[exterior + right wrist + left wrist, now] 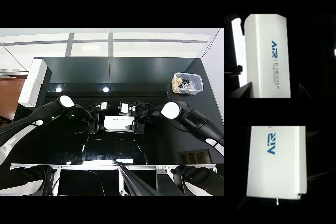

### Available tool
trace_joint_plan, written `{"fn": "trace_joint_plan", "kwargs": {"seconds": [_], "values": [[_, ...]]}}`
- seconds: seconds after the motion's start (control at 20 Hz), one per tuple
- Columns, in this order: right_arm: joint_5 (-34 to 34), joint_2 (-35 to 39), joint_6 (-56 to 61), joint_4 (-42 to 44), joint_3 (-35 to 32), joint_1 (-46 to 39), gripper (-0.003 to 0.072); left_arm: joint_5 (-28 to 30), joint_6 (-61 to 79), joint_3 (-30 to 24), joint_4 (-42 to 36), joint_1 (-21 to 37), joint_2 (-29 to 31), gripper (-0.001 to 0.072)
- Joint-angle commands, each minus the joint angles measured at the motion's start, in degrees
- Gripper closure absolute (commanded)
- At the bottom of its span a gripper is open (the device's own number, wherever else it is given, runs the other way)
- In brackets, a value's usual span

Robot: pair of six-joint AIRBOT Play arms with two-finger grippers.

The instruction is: Fold the box and place the chain.

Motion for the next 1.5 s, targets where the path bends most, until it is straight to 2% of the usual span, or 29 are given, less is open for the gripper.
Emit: {"fn": "trace_joint_plan", "kwargs": {"seconds": [0.0, 0.1, 0.15, 0.45, 0.5, 0.7, 0.8, 0.95, 1.05, 1.45], "values": [[-0.2, 0.0, 1.4, 0.4, 0.7, 0.0, 0.0028, -0.7, 0.1, 0.0, 0.0, 0.0, 0.0, 0.0177], [0.3, 0.0, 1.6, 0.4, 0.7, 0.0, 0.0045, -0.7, 0.1, 0.0, 0.0, 0.0, 0.0, 0.0177], [0.4, 0.0, 2.2, 0.4, 0.7, 0.0, 0.0144, -0.7, 0.1, 0.0, 0.0, 0.0, 0.0, 0.0177], [2.0, 0.0, 2.4, 1.5, 0.7, 0.0, 0.0151, -0.6, 0.1, 0.0, 0.0, 0.0, 0.0, 0.0177], [2.4, 0.0, 2.4, 1.5, 0.7, 0.0, 0.0224, -0.5, 0.1, 0.0, 0.0, 0.0, 0.0, 0.0177], [4.5, 0.0, 3.8, 1.5, 0.6, 0.0, 0.0225, -0.5, 0.1, 0.0, 0.0, 0.0, 0.0, 0.0178], [4.8, 0.0, 4.2, 1.5, 0.6, 0.0, 0.0273, -0.4, 0.1, 0.0, 0.0, 0.0, 0.0, 0.0178], [4.6, 0.0, 4.3, 1.4, 0.5, 0.0, 0.0274, -0.4, 0.1, 0.0, 0.0, 0.0, 0.0, 0.0177], [4.5, 0.0, 4.3, 1.4, 0.4, 0.0, 0.0415, -0.4, 0.1, 0.0, 0.0, 0.0, 0.0, 0.0178], [4.9, -0.2, 4.8, 1.5, 0.2, 0.1, 0.0412, -0.4, 0.1, 0.0, 0.0, 0.0, 0.0, 0.0178]]}}
